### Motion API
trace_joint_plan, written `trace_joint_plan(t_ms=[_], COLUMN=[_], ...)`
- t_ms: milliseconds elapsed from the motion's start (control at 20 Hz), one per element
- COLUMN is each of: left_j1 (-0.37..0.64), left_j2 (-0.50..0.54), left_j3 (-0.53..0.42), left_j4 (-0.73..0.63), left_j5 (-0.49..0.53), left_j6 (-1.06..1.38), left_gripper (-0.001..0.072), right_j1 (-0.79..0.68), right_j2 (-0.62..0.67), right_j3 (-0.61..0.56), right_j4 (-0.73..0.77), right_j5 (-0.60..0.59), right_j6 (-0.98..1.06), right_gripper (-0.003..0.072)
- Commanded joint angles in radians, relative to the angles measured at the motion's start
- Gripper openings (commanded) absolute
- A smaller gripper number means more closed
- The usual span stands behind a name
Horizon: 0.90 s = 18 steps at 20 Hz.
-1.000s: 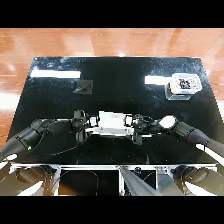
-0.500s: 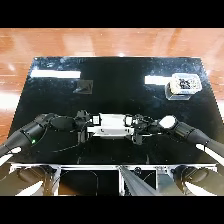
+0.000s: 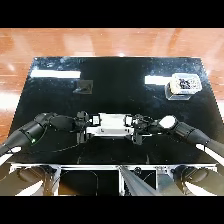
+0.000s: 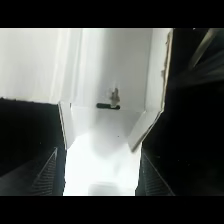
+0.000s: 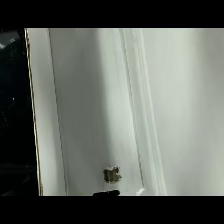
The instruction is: Fold the box and place the chain.
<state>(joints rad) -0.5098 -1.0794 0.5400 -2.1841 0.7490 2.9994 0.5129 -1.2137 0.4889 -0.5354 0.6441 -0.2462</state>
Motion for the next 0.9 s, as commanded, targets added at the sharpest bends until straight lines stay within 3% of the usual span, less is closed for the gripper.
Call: trace_joint_plan(t_ms=[0, 100, 400, 750, 850], left_j1=[-0.015, -0.015, -0.016, -0.054, -0.09], left_j2=[-0.001, -0.001, -0.002, -0.04, -0.047], left_j3=[0.0, 0.0, 0.0, 0.002, 0.001], left_j4=[-0.023, -0.028, -0.055, -0.083, -0.085], left_j5=[-0.002, -0.001, -0.003, -0.055, -0.063], left_j6=[0.0, -0.001, -0.003, -0.003, -0.003], left_gripper=[0.0611, 0.0605, 0.0331, 0.0291, 0.0201], right_j1=[0.0, 0.0, 0.0, 0.0, 0.0], right_j2=[0.0, 0.0, 0.0, 0.0, 0.0], right_j3=[0.001, 0.001, 0.001, 0.001, 0.001], right_j4=[0.0, 0.0, 0.0, 0.0, 0.0], right_j5=[0.0, 0.0, 0.0, 0.0, 0.0], right_j6=[0.0, 0.0, 0.0, 0.0, 0.0], right_gripper=[0.0617, 0.0617, 0.0617, 0.0617, 0.0617])
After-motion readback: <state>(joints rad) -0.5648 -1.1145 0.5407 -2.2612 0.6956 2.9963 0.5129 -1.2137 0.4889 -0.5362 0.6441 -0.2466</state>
